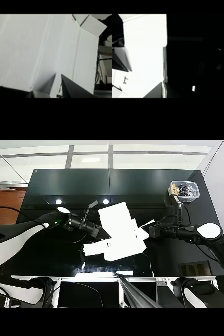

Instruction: Fold the box and place the chain.

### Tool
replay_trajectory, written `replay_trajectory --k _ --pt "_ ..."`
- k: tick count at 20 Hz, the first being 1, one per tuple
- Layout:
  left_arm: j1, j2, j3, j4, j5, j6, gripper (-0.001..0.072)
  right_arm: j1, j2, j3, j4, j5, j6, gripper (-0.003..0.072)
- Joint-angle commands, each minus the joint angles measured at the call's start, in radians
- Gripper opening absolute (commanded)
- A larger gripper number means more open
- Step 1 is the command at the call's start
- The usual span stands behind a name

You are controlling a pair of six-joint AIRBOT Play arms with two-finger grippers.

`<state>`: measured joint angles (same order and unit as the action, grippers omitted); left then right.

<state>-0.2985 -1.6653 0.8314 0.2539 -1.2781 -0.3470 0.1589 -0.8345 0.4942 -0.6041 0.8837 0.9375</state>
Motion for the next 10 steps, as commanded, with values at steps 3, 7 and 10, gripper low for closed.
replay_trajectory --k 3,7,10 --pt "0.001 -0.001 0.001 -0.035 0.003 0.0 0.0348 0.001 0.0 0.0 0.0 0.014 -0.004 0.0039" --pt "0.005 -0.001 0.001 -0.035 0.003 0.0 0.0333 0.001 0.0 0.0 -0.016 0.037 -0.004 0.0039" --pt "0.005 -0.001 0.001 -0.035 0.023 0.0 0.0169 0.001 0.0 0.0 -0.037 0.059 -0.004 0.0039"
